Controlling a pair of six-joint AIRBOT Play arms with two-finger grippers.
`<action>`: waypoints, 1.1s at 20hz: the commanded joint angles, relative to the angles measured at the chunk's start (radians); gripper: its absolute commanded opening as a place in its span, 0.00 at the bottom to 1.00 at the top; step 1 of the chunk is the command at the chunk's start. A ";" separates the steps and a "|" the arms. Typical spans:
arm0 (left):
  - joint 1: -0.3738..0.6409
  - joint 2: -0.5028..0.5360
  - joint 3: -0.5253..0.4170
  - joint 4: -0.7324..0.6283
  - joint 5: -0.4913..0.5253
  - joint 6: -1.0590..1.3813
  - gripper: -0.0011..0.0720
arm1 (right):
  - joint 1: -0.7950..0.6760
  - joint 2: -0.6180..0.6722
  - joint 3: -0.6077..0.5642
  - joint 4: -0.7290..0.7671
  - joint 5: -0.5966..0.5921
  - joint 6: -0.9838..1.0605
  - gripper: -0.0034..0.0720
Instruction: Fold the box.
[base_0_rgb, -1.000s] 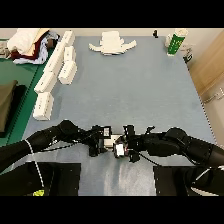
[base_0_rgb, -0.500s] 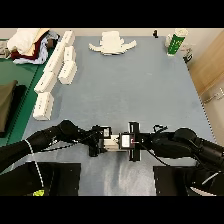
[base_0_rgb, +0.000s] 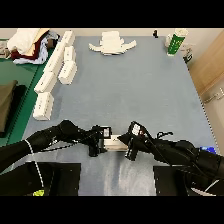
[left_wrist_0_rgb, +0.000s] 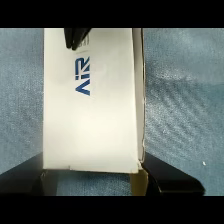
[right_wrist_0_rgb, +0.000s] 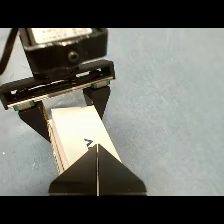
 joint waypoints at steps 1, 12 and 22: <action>0.000 0.000 0.000 0.000 0.001 0.000 0.67 | 0.031 -0.024 -0.033 0.030 0.085 0.031 0.05; 0.000 0.000 0.000 0.000 0.001 0.000 0.67 | 0.119 -0.129 -0.055 0.030 0.141 0.093 0.05; 0.000 0.000 0.000 0.000 0.000 0.000 0.67 | 0.120 -0.128 -0.074 0.029 0.188 0.108 0.05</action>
